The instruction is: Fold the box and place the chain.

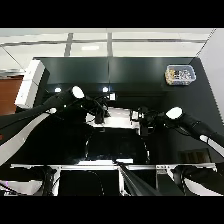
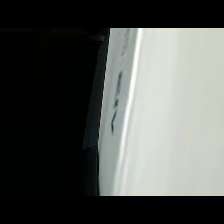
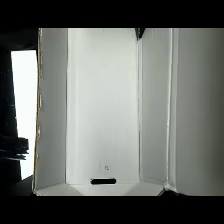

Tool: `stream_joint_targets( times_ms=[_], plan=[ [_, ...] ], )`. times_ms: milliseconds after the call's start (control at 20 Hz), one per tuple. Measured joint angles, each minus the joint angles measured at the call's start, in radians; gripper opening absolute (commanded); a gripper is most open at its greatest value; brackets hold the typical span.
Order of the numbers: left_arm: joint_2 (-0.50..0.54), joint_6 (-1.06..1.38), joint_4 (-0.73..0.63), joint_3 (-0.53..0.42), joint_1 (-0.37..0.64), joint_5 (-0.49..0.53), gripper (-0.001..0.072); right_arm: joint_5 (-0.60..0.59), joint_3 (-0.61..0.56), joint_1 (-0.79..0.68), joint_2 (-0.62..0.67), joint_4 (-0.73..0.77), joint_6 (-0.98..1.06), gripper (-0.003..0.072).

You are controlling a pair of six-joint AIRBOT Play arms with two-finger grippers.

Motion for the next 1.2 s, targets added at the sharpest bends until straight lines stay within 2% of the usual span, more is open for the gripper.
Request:
stream_joint_targets(
  times_ms=[450,1200],
  plan=[
    [0.0,-0.001,-0.003,0.0,0.0,0.002,0.0025,0.024,0.047,-0.003,-0.068,-0.003,0.07,0.0703],
    [-0.001,-0.001,-0.005,0.0,-0.001,0.003,0.0025,0.007,0.055,-0.003,-0.08,-0.063,0.163,0.0703]
  ],
)
